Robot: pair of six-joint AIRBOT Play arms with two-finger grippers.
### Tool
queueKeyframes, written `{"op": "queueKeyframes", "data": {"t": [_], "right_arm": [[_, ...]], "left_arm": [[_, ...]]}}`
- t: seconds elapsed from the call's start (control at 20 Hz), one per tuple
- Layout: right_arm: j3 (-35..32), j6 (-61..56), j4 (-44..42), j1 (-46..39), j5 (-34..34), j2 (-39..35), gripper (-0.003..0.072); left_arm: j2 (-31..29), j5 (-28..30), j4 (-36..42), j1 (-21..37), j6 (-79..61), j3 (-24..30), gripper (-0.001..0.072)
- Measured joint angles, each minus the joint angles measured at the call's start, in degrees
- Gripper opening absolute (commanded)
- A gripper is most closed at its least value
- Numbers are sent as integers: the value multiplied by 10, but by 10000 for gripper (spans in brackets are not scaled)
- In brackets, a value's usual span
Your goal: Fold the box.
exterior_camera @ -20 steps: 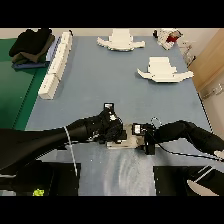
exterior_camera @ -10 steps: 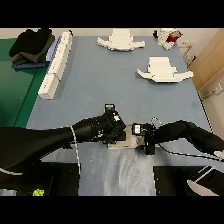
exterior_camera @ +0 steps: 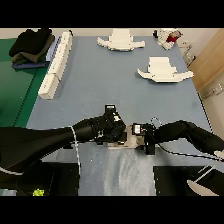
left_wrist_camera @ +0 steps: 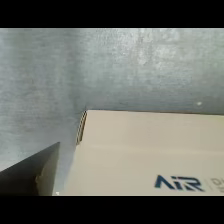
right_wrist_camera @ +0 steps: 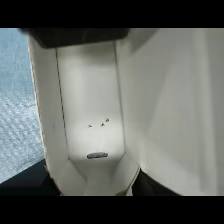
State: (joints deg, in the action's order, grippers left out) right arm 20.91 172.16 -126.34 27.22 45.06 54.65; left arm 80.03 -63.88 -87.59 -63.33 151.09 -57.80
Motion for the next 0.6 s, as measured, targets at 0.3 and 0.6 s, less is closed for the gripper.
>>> {"op": "queueKeyframes", "data": {"t": [0.3, 0.6], "right_arm": [[0, 0, 0, 0, 0, 0, 470], [0, 0, 0, 0, 0, 0, 470]], "left_arm": [[-13, -22, 4, 0, -26, -25, 657], [-96, -111, 2, 0, -88, -57, 12]]}}
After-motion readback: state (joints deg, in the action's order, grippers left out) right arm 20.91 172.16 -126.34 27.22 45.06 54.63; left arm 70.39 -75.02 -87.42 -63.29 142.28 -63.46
